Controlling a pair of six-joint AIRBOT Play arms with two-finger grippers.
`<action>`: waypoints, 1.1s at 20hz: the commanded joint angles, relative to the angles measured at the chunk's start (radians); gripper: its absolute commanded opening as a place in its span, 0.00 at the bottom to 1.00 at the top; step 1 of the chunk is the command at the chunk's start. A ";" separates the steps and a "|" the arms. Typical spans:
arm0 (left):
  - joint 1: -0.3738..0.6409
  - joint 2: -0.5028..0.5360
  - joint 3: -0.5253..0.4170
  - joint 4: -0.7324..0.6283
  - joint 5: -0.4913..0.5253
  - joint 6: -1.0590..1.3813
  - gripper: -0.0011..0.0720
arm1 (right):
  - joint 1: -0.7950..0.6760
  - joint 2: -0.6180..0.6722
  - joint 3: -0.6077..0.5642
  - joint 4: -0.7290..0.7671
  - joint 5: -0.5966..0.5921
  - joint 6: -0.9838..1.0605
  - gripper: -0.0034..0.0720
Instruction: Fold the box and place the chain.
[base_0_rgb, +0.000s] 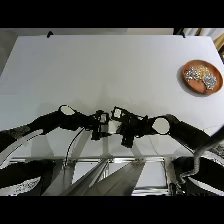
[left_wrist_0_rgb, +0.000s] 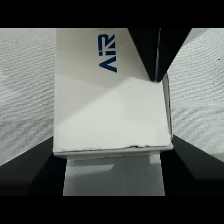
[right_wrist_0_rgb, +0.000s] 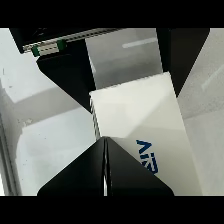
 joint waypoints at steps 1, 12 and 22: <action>0.000 0.001 0.000 0.000 0.000 0.000 0.22 | 0.001 0.000 -0.001 -0.009 -0.002 0.000 0.06; 0.000 0.001 0.000 0.000 0.000 0.000 0.22 | -0.208 0.369 0.127 -0.593 0.277 0.687 0.06; 0.000 0.001 0.000 0.000 0.000 0.000 0.22 | -0.771 0.252 0.197 -0.670 0.707 0.686 0.06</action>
